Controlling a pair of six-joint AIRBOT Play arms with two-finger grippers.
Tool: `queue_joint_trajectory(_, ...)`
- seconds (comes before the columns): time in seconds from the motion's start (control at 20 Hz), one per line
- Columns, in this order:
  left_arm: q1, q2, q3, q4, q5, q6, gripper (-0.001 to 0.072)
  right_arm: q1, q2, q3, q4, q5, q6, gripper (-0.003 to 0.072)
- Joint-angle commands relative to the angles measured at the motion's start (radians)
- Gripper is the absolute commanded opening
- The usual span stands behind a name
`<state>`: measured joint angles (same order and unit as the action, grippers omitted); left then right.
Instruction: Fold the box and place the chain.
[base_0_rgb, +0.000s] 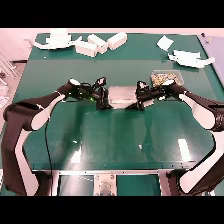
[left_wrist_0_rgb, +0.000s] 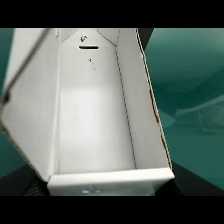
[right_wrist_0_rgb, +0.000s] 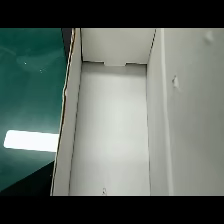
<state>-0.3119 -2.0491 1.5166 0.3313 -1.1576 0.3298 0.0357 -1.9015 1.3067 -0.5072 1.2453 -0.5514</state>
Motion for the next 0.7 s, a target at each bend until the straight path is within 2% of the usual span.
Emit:
queue_joint_trajectory(0.0,-0.001,-0.001,0.001,0.003,0.000,-0.004,0.0649,0.000,0.001,0.000,0.002,-0.003,0.000,0.0594)
queue_joint_trajectory(0.05,-0.001,-0.001,0.001,0.002,0.013,-0.005,0.0718,0.000,0.001,0.000,0.002,-0.003,0.000,0.0594)
queue_joint_trajectory(0.4,-0.001,-0.002,0.003,-0.068,0.074,0.047,0.0716,0.000,0.001,0.000,0.002,-0.003,0.000,0.0594)
queue_joint_trajectory(0.65,0.014,-0.016,0.003,-0.115,0.060,0.043,0.0715,0.000,0.001,0.000,0.002,-0.003,0.000,0.0594)
